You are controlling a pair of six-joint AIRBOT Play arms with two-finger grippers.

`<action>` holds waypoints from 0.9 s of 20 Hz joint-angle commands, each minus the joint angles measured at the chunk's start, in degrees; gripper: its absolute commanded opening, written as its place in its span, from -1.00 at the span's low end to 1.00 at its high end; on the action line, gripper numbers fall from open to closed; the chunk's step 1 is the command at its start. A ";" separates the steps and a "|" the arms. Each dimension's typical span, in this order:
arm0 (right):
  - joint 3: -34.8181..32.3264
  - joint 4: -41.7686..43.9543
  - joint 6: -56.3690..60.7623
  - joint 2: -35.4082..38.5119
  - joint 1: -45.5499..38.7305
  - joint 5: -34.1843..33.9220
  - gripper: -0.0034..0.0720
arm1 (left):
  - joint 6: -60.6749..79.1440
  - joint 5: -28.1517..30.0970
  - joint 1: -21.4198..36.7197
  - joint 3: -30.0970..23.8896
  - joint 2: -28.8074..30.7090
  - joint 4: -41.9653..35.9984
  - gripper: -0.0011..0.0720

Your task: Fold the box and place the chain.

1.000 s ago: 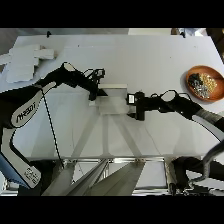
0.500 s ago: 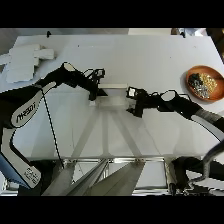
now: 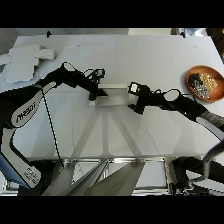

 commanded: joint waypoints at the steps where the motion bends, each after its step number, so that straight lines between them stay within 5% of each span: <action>1: 0.00 6.01 -5.70 0.02 -1.79 0.26 0.92 | 0.00 0.00 0.02 -0.02 -0.04 0.02 -0.93; 8: 1.55 10.12 -10.08 -2.97 -4.83 12.57 0.92 | 0.00 0.00 0.02 -0.02 -0.04 0.02 -0.93; 18: -2.51 1.81 -11.89 5.20 -7.61 12.44 0.92 | 0.00 0.00 0.00 -0.02 -0.04 0.02 -0.93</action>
